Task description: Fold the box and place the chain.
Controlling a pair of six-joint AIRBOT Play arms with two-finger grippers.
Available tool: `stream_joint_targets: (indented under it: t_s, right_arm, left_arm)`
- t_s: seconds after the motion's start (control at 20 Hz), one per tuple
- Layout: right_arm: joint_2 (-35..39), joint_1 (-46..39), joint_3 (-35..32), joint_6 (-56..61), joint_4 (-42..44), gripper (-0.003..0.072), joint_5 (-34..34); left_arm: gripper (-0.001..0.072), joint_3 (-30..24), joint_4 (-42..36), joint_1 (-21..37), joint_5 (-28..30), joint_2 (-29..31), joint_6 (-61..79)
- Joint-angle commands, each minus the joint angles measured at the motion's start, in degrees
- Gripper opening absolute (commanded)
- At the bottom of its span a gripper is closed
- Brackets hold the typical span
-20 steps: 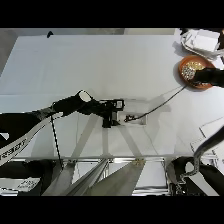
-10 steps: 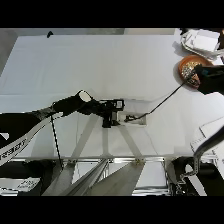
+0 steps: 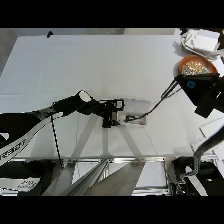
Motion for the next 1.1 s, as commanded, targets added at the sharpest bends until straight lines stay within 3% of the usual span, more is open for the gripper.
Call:
stream_joint_targets:
  t_s: [0.0,0.3,0.55,0.75,1.05]
  right_arm:
    - [0.1,0.5,0.2,-0.1,6.3,0.0017,4.5]
    - [-1.1,0.5,0.2,-3.3,15.8,0.0017,4.8]
    - [-4.2,0.5,0.2,-4.3,17.0,0.0017,6.5]
    - [-9.5,1.6,0.1,-5.0,11.1,0.0017,9.6]
    - [-22.3,15.5,-1.6,-2.1,-6.3,0.0017,7.3]
  left_arm:
    - [0.0271,0.0,0.0,0.0,0.0,0.0,0.0]
    - [0.0271,0.0,0.0,0.0,0.0,0.0,0.0]
    - [0.0271,0.0,0.0,0.0,0.0,0.0,0.0]
    - [0.0271,0.0,0.0,0.0,0.0,0.0,0.0]
    - [0.0271,0.0,0.0,0.0,0.0,0.0,0.0]
